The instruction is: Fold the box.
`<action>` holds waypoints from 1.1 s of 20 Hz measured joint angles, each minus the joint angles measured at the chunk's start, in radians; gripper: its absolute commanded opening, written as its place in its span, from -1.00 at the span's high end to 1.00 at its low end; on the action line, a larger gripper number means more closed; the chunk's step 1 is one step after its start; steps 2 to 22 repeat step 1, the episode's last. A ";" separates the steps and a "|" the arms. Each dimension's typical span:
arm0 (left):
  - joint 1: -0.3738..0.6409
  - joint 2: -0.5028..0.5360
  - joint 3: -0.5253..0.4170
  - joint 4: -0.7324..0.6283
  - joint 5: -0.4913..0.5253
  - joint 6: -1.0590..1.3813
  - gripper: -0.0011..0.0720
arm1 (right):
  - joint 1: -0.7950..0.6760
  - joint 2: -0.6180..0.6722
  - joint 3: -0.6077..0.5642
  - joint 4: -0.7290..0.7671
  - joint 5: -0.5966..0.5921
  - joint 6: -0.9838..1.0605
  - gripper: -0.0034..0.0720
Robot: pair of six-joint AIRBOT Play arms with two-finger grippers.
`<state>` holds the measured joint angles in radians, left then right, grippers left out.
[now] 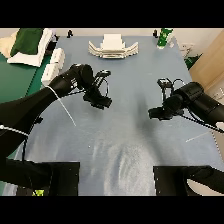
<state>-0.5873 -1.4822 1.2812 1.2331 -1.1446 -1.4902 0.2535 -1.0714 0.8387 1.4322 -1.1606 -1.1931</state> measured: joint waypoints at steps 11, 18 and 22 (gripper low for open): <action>0.000 0.000 0.000 0.001 0.000 -0.001 0.94 | 0.000 0.000 0.000 0.000 0.000 0.000 0.87; 0.000 0.000 0.000 0.001 0.000 -0.001 0.94 | 0.000 0.000 0.000 0.000 0.000 0.000 0.87; 0.000 0.000 0.000 0.001 0.000 -0.001 0.94 | 0.000 0.000 0.000 0.000 0.000 0.000 0.87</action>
